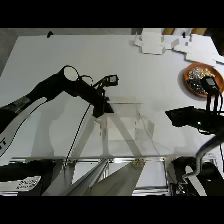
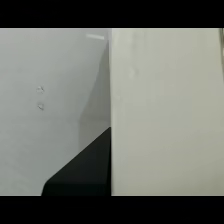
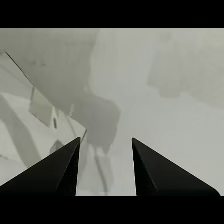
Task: Fold the box and place the chain.
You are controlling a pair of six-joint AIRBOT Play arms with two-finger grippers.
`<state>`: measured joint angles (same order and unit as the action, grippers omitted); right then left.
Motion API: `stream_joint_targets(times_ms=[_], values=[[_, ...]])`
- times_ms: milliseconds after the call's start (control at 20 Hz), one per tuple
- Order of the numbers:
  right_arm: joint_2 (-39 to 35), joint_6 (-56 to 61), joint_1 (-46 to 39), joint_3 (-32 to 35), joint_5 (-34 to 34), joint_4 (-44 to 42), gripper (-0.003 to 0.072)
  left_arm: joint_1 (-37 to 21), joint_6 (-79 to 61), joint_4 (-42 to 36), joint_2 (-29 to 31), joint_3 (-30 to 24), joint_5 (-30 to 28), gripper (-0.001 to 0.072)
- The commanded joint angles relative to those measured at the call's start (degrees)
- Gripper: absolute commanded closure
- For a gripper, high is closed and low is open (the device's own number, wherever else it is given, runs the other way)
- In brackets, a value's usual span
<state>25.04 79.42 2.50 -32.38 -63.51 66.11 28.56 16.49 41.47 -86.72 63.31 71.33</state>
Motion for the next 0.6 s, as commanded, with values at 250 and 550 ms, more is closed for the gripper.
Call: stream_joint_targets(times_ms=[250,550], values=[[-0.04,0.00,0.04,-1.27,-2.12,-0.98,0.0319,7.54,0.68,0.50,3.98,-10.49,-19.28,0.0713],[-0.04,-0.07,0.04,-1.22,-2.34,-0.52,0.0320,8.68,-22.69,-12.81,6.03,-13.90,-22.75,0.0711]])
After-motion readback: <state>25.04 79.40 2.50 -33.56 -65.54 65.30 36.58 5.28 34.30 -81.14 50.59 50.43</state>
